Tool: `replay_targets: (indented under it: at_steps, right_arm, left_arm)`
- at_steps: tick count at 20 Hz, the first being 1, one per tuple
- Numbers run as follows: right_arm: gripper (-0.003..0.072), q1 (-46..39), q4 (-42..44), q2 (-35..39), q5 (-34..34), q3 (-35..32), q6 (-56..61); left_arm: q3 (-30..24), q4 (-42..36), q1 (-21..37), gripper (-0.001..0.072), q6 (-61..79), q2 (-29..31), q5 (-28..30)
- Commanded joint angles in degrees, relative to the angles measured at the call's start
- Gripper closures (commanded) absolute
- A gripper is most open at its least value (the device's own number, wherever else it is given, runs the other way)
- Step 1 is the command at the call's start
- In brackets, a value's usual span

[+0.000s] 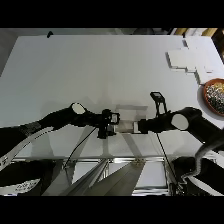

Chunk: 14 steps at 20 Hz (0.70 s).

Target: Fold the box and place the chain.

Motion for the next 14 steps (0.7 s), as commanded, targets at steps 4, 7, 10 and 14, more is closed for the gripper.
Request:
replay_targets:
  at_steps: [4, 7, 10, 14]
  right_arm:
    - [0.0291, 6.99, -13.25, -9.03, 6.08, 7.54, 15.02]
    - [0.0292, 8.02, -15.89, -10.97, 7.61, 8.85, 19.12]
    - [0.0293, 8.02, -15.89, -12.00, 7.61, 9.05, 20.44]
    - [0.0333, 8.02, -15.45, -13.66, 6.67, 9.11, 20.85]
  left_arm:
    - [0.00, 0.02, 0.00, 0.0396, 0.00, 0.04, 0.02]
    - [0.00, 0.04, 0.00, 0.0396, 0.00, 0.04, 0.00]
    - [0.00, 0.02, 0.00, 0.0396, 0.00, 0.04, 0.00]
    - [0.00, 0.02, 0.00, 0.0396, 0.00, 0.04, 0.00]
